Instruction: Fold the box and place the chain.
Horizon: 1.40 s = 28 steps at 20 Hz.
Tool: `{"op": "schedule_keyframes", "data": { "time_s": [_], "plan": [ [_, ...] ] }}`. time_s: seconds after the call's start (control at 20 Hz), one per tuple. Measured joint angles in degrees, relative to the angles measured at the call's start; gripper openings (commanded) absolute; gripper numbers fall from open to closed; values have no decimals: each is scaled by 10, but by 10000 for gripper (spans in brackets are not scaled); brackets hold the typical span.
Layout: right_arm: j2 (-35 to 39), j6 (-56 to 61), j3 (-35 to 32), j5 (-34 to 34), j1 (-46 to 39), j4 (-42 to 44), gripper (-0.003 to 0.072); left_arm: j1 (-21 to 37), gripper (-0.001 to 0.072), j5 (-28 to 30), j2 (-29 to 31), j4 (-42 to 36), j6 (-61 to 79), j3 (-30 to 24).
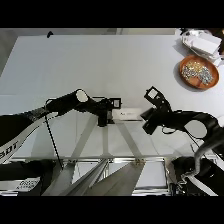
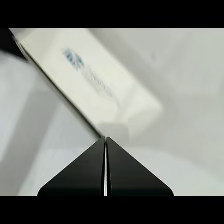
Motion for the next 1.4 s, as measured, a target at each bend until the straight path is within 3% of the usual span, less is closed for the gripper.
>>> {"op": "schedule_keyframes", "data": {
  "time_s": [0.25,0.4,0.6,0.65,0.7,1.0,1.15,1.4],
  "plan": [
    [19,278,0,220,0,-122,16,0,133,0,0,0,0,0],
    [22,407,0,265,0,-133,16,0,133,0,0,0,0,0],
    [24,487,0,269,0,-107,15,0,132,-6,0,0,0,0],
    [24,498,0,263,0,-99,15,0,110,-8,0,0,0,0],
    [24,504,0,259,0,-93,15,0,8,-11,1,-1,0,0],
    [24,523,0,232,0,-79,15,27,3,-36,56,24,-69,-2],
    [24,525,0,221,0,-77,15,76,2,-41,106,49,-132,-1],
    [24,527,0,216,0,-76,15,221,1,-42,174,84,-212,-1]
  ]
}}
